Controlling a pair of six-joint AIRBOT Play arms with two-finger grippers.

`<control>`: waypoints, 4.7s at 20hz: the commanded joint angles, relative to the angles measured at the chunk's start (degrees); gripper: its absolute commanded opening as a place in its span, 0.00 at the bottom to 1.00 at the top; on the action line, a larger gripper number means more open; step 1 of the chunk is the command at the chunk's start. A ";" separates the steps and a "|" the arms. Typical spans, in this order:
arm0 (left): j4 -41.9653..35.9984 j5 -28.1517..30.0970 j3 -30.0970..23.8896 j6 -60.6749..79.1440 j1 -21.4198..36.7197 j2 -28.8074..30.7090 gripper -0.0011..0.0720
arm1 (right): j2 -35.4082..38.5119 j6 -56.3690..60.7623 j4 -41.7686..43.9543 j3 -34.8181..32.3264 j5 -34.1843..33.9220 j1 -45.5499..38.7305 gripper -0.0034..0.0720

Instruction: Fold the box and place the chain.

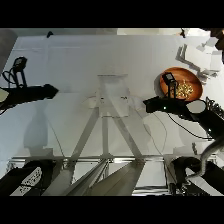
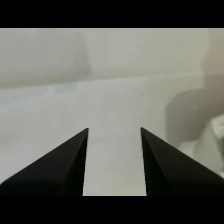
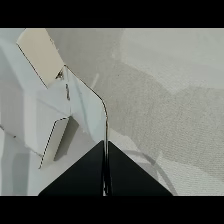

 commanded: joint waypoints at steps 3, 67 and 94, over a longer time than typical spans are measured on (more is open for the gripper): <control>-11.72 2.21 1.18 20.48 -5.53 -0.87 0.53 | -0.04 0.02 0.00 -0.02 0.02 0.07 0.06; -34.10 -22.56 29.11 68.39 -19.15 -44.92 0.02 | -0.04 0.02 0.00 -0.02 0.02 0.07 0.06; -34.80 -21.92 29.11 69.22 -19.08 -42.86 0.02 | 1.20 0.31 0.07 0.46 2.45 0.04 0.50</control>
